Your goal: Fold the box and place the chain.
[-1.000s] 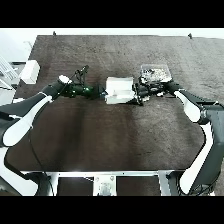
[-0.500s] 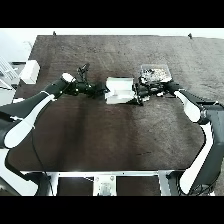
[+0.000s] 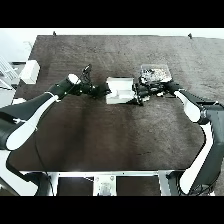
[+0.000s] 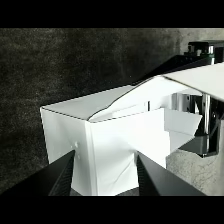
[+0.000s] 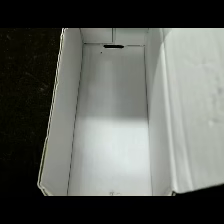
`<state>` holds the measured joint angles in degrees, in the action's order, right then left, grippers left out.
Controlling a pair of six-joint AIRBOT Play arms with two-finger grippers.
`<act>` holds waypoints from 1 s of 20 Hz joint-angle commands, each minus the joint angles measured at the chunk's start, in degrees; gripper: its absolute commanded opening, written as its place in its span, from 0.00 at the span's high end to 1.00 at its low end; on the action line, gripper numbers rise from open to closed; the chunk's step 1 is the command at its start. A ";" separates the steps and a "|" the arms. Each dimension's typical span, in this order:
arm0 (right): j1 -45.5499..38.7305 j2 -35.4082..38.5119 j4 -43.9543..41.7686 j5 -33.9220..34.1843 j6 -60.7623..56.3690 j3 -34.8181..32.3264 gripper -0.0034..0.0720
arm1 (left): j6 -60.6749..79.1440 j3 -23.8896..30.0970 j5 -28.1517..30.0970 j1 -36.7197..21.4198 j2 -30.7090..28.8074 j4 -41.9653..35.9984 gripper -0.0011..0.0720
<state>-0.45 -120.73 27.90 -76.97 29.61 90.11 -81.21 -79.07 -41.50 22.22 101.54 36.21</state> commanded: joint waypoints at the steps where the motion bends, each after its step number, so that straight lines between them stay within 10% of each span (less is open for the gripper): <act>1: 0.02 -0.02 -0.02 -0.02 0.00 0.00 0.18 | -3.06 -0.26 1.62 0.79 0.02 2.84 0.38; 20: 0.02 -0.02 -0.02 -0.02 0.00 0.00 0.18 | -20.11 -12.94 -11.52 3.10 5.55 21.09 0.38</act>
<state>-0.45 -120.73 27.90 -76.97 29.61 90.11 -99.09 -90.48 -51.05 25.21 106.48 54.65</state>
